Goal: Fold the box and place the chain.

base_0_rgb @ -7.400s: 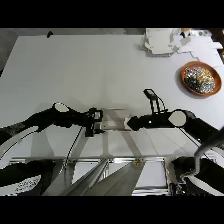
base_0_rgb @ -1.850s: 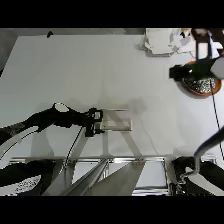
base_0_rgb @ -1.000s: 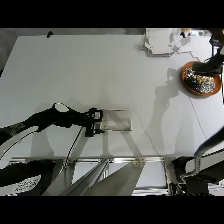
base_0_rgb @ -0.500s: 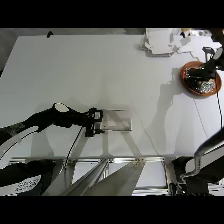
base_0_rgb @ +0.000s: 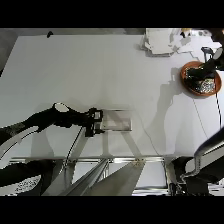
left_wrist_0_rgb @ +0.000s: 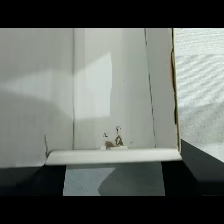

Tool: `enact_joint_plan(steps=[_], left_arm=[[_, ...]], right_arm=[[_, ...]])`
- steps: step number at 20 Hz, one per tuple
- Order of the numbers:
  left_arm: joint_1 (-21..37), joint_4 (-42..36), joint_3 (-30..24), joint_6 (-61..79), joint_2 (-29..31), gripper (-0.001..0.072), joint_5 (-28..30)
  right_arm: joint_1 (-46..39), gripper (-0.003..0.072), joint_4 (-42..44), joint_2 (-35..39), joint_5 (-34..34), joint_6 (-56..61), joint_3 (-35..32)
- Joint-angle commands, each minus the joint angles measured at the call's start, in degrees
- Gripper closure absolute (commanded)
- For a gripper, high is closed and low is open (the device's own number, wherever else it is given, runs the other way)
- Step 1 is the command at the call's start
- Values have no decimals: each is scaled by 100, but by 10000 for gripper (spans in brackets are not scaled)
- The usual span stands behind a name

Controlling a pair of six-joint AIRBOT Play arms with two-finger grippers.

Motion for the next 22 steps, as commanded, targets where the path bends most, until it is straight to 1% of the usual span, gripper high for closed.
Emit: enact_joint_plan(steps=[1,4,7,9,12,17,22], left_arm=[[0,2,-2,0,2,696,0],[0,2,-2,0,2,696,0],[0,2,-2,0,2,696,0],[0,2,-2,0,2,696,0],[0,2,-2,0,2,696,0],[0,2,-2,0,2,696,2],[0,2,-2,0,2,696,0]], right_arm=[[-4,664,-157,321,-81,-138,11],[-4,665,-197,555,-155,-136,13],[2,665,-68,581,173,-138,13],[2,665,90,743,398,-304,13],[2,665,433,1329,686,-398,13],[61,665,1757,2656,1449,-592,11],[887,665,1834,3626,2216,-588,11]])
